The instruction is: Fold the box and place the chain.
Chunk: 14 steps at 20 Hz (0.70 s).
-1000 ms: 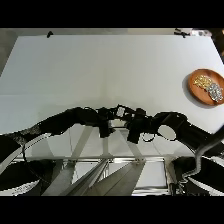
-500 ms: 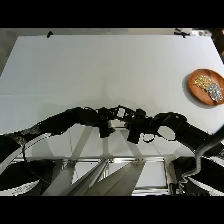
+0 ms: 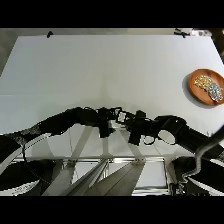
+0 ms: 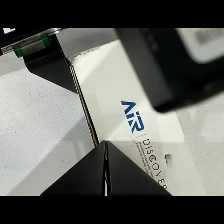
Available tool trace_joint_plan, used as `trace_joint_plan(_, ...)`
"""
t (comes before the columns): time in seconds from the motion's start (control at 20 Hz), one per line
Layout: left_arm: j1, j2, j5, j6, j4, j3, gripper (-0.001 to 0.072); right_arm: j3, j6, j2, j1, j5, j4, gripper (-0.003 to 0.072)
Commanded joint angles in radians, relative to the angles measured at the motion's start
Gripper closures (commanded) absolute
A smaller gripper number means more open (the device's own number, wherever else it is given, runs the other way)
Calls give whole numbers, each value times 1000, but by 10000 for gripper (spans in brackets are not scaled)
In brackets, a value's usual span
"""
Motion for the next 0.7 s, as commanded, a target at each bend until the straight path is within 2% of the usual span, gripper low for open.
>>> trace_joint_plan(0.0,0,0,0,-1,-1,0,698,-13,4,2,2,100,-2,674)
trace_joint_plan(0.35,0,0,1,-1,-1,0,698,-12,27,129,-35,-73,-6,673)
trace_joint_plan(0.65,0,0,1,-1,-1,0,698,-13,26,216,-216,50,-28,674)
